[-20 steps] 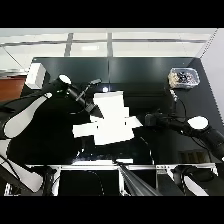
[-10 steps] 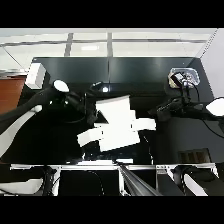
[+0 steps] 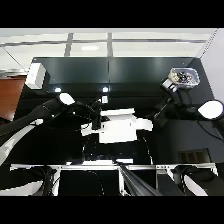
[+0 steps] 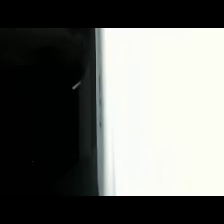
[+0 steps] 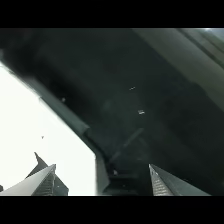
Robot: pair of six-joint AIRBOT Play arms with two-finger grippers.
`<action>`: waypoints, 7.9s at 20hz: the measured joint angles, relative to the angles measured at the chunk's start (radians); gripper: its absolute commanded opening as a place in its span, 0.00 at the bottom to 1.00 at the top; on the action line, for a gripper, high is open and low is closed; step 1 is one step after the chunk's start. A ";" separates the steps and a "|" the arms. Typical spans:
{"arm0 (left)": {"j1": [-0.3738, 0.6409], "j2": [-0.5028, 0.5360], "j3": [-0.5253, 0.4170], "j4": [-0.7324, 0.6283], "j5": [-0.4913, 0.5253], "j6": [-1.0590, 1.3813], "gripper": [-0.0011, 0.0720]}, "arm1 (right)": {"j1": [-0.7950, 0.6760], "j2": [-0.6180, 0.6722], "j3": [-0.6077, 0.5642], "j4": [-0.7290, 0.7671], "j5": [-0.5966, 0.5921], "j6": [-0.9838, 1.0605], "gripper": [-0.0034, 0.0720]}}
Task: Fold the box and place the chain.
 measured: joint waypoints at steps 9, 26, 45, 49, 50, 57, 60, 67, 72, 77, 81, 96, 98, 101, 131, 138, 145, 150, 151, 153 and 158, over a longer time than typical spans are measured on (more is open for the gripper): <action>-0.015 -0.043 -0.003 0.003 0.039 0.056 0.05 | 0.222 -0.067 -0.116 -0.020 -0.086 -0.333 0.99; -0.016 -0.050 -0.003 0.008 0.032 0.063 0.05 | 0.412 -0.191 -0.131 0.026 -0.223 -0.504 0.98; -0.016 -0.050 -0.003 0.003 0.030 0.059 0.05 | 0.291 -0.192 -0.008 0.098 -0.184 -0.482 0.98; -0.016 -0.050 -0.003 0.004 0.028 0.060 0.05 | 0.287 -0.192 -0.006 0.099 -0.184 -0.491 0.98; -0.016 -0.050 -0.003 0.004 0.028 0.060 0.05 | 0.286 -0.192 -0.006 0.100 -0.184 -0.492 0.98; -0.016 -0.050 -0.003 0.006 0.027 0.062 0.05 | 0.257 -0.192 -0.006 0.090 -0.186 -0.488 0.98; -0.016 -0.050 -0.003 0.005 0.024 0.063 0.05 | 0.236 -0.192 -0.006 0.089 -0.168 -0.485 0.98; -0.016 -0.050 -0.003 0.006 0.023 0.063 0.05 | 0.220 -0.219 -0.007 0.245 -0.117 -0.657 0.98; -0.016 -0.050 -0.003 0.006 0.021 0.063 0.05 | 0.217 -0.289 -0.037 0.341 -0.106 -0.786 0.98; -0.016 -0.050 -0.003 0.006 0.022 0.063 0.05 | 0.216 -0.337 -0.054 0.369 -0.112 -0.880 0.98; -0.016 -0.050 -0.003 0.005 0.024 0.062 0.05 | 0.208 -0.369 -0.058 0.383 -0.122 -0.907 0.98; -0.016 -0.050 -0.003 0.003 0.005 0.059 0.05 | 0.208 -0.406 -0.053 0.338 -0.146 -0.835 0.98; -0.016 -0.050 -0.003 0.003 0.004 0.060 0.05 | 0.208 -0.406 -0.053 0.335 -0.147 -0.832 0.98; -0.016 -0.050 -0.003 0.003 0.003 0.060 0.05 | 0.204 -0.406 -0.053 0.335 -0.146 -0.830 0.98; 0.206 0.249 -0.016 0.323 -0.312 -0.659 0.05 | 0.213 -0.407 -0.054 0.321 -0.146 -0.829 0.10; 0.159 0.253 -0.147 -0.076 -0.412 -0.715 0.05 | 0.213 -0.407 -0.054 0.322 -0.146 -0.829 0.10; 0.116 0.143 -0.140 -0.406 -0.080 -0.502 0.04 | 0.213 -0.407 -0.054 0.322 -0.148 -0.829 0.10; 0.109 0.039 -0.090 -0.290 0.003 -0.457 0.04 | 0.213 -0.407 -0.054 0.322 -0.150 -0.829 0.10; 0.106 0.020 -0.085 -0.262 0.005 -0.453 0.04 | 0.213 -0.407 -0.054 0.322 -0.150 -0.829 0.10; 0.102 -0.008 -0.079 -0.217 0.005 -0.447 0.04 | 0.213 -0.407 -0.054 0.322 -0.150 -0.830 0.10; 0.119 -0.037 -0.040 -0.150 -0.046 -0.451 0.04 | 0.213 -0.407 -0.054 0.320 -0.147 -0.831 0.10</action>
